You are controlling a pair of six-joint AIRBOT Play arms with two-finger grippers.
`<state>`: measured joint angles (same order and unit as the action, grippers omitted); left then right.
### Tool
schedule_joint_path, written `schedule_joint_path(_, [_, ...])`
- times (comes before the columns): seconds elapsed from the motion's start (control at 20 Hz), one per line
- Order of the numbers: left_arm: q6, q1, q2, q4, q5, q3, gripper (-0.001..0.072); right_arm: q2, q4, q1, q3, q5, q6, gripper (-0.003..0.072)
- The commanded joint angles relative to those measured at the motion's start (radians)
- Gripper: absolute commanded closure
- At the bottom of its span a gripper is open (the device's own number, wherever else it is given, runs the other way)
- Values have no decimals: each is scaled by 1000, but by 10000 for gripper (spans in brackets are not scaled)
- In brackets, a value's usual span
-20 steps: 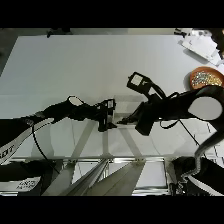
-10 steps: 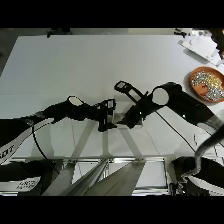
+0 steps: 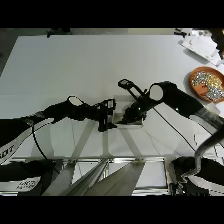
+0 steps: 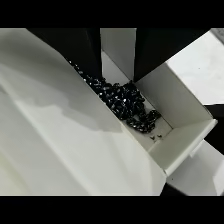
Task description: Fold the box and place the chain.
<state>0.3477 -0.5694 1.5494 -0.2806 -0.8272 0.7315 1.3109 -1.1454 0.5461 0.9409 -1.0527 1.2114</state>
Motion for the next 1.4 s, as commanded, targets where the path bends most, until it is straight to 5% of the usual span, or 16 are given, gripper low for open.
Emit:
schedule_joint_path(0.0, [0, 0, 0, 0, 0, 0, 437, -97, 26, -69, 1, -118, -74, 458])
schedule_joint_path(0.15, [0, 0, 0, 0, 0, 0, 437, -212, -10, -195, 0, -261, -251, 463])
schedule_joint_path(0.3, [0, 0, 0, 0, 0, 0, 437, -238, -16, -339, -58, -282, -549, 464])
schedule_joint_path(0.5, [0, 0, 0, 0, 0, 0, 437, -238, -17, -422, -241, -72, -813, 435])
schedule_joint_path(0.65, [0, 0, 0, 0, 0, 0, 437, -233, -16, -422, -335, 73, -1036, 262])
schedule_joint_path(0.7, [0, 0, 0, 0, 0, 0, 437, -227, -3, -423, -346, 93, -1094, 260])
schedule_joint_path(1.05, [0, 0, 0, 0, 0, 0, 437, -148, 162, -419, -349, 144, -1250, 261])
schedule_joint_path(1.35, [0, 0, 0, 0, 0, 0, 437, -99, 159, -348, -349, 186, -1269, 266])
